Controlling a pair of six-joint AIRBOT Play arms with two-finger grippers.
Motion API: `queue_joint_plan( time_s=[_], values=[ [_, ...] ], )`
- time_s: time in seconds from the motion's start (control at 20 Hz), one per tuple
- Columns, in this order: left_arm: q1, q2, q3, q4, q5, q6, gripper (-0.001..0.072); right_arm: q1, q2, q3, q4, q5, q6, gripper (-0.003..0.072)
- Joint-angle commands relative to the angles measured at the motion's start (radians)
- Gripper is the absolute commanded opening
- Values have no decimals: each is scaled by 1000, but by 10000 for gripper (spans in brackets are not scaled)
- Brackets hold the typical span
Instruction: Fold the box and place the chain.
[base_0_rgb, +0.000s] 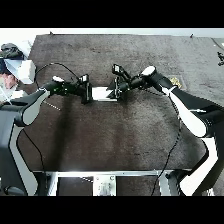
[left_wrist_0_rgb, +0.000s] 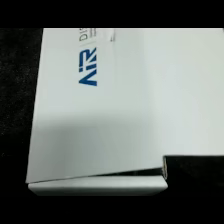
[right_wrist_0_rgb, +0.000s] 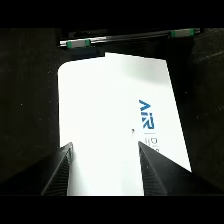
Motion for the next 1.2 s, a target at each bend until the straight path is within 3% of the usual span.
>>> queue_joint_plan(
  time_s=[0.0,0.25,0.65,0.8,1.15],
  values=[
    [0,0,1,0,0,0,304,2,-3,-16,24,-32,-88,520],
    [0,0,1,0,0,0,304,6,-4,-16,60,-100,-153,521],
    [0,0,1,0,0,0,304,29,1,-16,30,-108,-176,519],
    [0,0,1,0,0,0,304,28,39,-16,29,-32,-145,415],
    [0,0,1,0,0,0,304,2,48,-72,46,-55,-111,414]
  ],
)
